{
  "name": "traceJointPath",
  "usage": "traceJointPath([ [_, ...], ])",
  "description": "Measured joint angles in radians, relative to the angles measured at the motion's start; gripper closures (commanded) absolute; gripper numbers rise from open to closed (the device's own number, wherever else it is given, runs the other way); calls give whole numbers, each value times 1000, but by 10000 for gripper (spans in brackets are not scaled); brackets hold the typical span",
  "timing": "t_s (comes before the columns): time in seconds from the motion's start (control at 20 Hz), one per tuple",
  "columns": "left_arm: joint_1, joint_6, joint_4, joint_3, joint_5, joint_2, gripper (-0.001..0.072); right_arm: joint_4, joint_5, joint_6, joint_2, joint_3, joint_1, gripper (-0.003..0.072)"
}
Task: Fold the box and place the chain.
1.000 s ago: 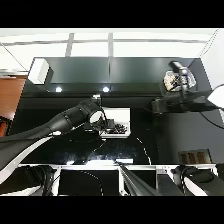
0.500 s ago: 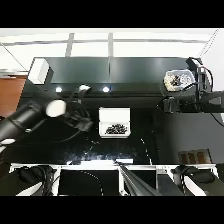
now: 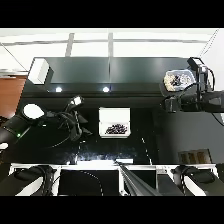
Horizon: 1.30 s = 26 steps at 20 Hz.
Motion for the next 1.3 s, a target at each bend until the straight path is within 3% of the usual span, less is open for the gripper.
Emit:
traceJointPath([
  [0.2,-35,293,-77,-14,92,-96,-6,-8,-4,-21,0,0,23,297],
  [0.5,-48,447,-206,12,12,-243,-7,-17,-27,-39,0,0,76,297],
  [0.85,-57,469,-259,37,0,-289,-7,-21,-49,-48,0,0,87,297],
  [1.3,-97,448,-238,52,71,-295,-3,-21,-55,-64,0,0,88,297],
])
